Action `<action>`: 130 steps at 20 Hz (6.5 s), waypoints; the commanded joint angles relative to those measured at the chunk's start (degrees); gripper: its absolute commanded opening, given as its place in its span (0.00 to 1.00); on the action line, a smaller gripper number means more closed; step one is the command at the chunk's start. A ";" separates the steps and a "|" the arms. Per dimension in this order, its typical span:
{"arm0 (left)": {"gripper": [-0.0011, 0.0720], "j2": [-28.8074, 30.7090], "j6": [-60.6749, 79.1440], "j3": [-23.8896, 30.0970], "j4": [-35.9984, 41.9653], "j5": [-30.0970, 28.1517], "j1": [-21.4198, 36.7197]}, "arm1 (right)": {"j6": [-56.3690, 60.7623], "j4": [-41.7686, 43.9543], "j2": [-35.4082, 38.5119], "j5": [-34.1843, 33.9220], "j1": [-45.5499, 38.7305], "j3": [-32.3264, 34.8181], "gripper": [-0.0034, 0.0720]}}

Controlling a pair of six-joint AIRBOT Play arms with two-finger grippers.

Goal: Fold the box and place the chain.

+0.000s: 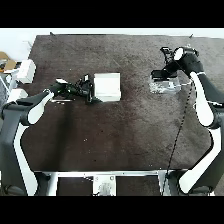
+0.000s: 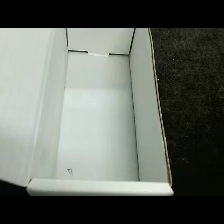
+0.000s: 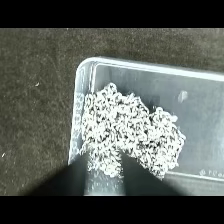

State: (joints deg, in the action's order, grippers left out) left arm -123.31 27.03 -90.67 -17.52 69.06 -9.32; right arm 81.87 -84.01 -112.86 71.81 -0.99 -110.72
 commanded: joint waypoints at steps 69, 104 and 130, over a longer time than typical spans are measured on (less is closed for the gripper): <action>0.39 0.02 0.00 -0.02 -0.02 0.00 -0.04 | -13.09 24.63 26.99 -56.37 28.33 45.44 0.32; 0.39 0.02 0.00 -0.02 0.00 0.17 -0.04 | 4.92 34.36 21.75 -65.35 10.84 49.18 0.05; 0.39 0.02 0.00 -0.02 0.00 0.17 -0.04 | 10.95 20.31 29.51 -66.79 35.10 51.12 0.25</action>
State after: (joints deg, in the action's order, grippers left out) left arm -123.31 27.00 -90.67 -17.52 69.23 -9.32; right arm 91.77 -63.68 -80.99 3.36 34.92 -61.34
